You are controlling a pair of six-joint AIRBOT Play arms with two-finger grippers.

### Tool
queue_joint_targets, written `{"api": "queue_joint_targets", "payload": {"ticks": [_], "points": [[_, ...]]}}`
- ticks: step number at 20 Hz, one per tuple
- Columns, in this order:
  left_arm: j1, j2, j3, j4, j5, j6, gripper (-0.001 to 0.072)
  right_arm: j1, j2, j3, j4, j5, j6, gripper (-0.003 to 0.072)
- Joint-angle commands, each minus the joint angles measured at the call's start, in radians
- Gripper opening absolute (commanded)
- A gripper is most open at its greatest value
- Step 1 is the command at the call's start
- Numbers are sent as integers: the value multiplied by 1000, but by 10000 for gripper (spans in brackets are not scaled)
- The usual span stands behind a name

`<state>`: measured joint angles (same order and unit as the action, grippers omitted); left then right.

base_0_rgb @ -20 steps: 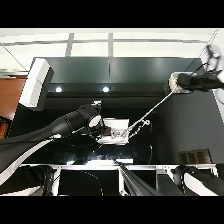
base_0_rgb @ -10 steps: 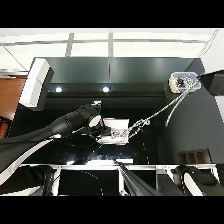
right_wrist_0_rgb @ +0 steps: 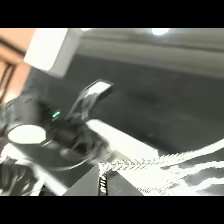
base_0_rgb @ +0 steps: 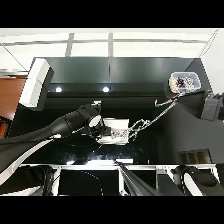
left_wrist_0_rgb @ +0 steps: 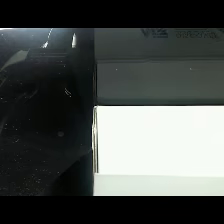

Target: Fold the box and place the chain.

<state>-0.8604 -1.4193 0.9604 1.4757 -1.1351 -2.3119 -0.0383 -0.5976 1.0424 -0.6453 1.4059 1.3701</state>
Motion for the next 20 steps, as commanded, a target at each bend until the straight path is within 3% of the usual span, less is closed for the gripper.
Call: {"api": "queue_joint_targets", "payload": {"ticks": [1,12,20], "points": [[0,1,0,0,1,0,30,78,-8,-23,78,-13,-5,8],[0,1,0,0,1,0,30,446,-199,-27,111,-227,-28,9],[0,1,0,0,1,0,30,462,-216,-14,179,-264,-50,8]]}}
